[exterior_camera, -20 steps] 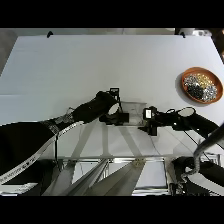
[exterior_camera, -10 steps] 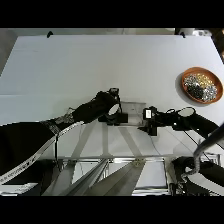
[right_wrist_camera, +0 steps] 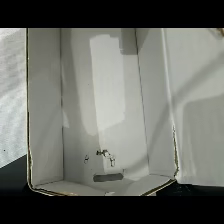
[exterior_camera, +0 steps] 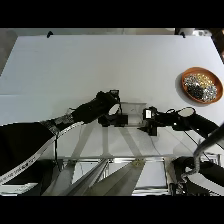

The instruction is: Fold the box and place the chain.

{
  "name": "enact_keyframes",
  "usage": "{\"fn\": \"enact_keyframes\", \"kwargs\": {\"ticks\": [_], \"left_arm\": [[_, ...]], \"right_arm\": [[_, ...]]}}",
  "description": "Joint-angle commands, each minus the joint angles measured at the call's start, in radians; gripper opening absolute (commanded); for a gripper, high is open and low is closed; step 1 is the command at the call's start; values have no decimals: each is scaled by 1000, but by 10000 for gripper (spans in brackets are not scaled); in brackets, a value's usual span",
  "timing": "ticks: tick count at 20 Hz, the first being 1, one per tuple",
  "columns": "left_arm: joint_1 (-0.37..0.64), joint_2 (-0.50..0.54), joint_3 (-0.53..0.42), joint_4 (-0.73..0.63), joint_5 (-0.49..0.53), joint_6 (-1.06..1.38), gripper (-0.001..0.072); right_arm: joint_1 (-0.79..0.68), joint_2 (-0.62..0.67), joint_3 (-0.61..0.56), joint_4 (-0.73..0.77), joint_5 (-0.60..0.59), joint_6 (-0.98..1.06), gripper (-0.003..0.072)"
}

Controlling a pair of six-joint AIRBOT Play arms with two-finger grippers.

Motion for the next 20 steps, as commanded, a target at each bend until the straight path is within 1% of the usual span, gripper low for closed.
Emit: {"fn": "enact_keyframes", "kwargs": {"ticks": [1,6,10,12,14,16,19,20], "left_arm": [[0,18,0,0,-19,50,646],[4,93,1,19,8,87,646],[12,168,0,17,54,199,645],[26,206,0,13,54,270,645],[37,244,0,16,11,401,645],[57,291,0,3,-16,597,645],[118,387,-4,-82,-35,955,645],[142,422,-19,-108,-35,1074,645]], "right_arm": [[0,1,0,2,-2,3,575],[0,1,0,2,-2,3,575],[0,1,0,2,-2,3,575],[0,1,0,2,-2,3,575],[0,1,0,2,-2,3,575],[0,1,0,2,-2,3,575],[0,1,0,2,-2,3,575],[0,1,0,2,-2,3,575]]}}
